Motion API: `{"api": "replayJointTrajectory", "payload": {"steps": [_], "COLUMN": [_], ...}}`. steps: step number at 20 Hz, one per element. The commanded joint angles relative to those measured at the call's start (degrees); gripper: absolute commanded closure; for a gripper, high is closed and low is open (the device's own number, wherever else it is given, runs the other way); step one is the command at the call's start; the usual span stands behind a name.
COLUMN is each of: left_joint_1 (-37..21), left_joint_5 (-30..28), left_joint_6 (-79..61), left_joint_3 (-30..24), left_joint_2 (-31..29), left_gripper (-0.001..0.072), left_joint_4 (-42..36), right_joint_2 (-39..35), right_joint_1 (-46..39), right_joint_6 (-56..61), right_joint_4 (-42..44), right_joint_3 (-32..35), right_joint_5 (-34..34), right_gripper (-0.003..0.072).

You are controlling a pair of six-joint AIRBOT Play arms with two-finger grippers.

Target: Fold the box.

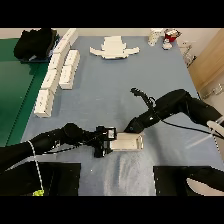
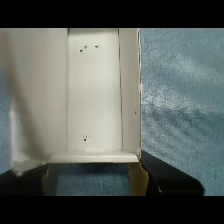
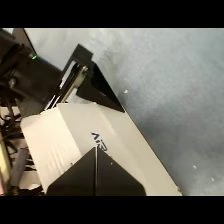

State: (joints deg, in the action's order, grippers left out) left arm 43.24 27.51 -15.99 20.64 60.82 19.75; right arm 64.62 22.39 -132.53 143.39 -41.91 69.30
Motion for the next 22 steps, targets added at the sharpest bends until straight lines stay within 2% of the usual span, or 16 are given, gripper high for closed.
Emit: {"api": "replayJointTrajectory", "payload": {"steps": [1,8,14,18,20,22], "left_joint_1": [0.0,0.0,0.0,0.0,0.0,0.0], "left_joint_5": [0.0,0.0,0.0,0.0,0.0,0.0], "left_joint_6": [0.0,0.0,0.0,0.0,0.0,0.0], "left_joint_3": [0.1,0.1,0.1,0.1,0.1,0.1], "left_joint_2": [0.0,0.0,0.0,0.0,0.0,0.0], "left_gripper": [0.0234,0.0234,0.0234,0.0234,0.0234,0.0234], "left_joint_4": [0.0,0.0,0.0,0.0,0.0,0.0], "right_joint_2": [-8.8,-24.1,-24.3,-24.0,-24.0,-24.1], "right_joint_1": [4.1,13.1,19.8,21.3,21.3,21.3], "right_joint_6": [-5.8,-14.1,-14.1,-14.1,-14.3,-18.4], "right_joint_4": [-1.1,-1.5,-5.7,-6.9,-7.0,-7.2], "right_joint_3": [6.6,20.2,23.8,23.8,23.1,22.1], "right_joint_5": [-9.8,-26.7,-32.9,-33.9,-33.9,-33.9], "right_gripper": [0.0685,0.0679,0.0669,0.0666,0.0558,0.0352]}}
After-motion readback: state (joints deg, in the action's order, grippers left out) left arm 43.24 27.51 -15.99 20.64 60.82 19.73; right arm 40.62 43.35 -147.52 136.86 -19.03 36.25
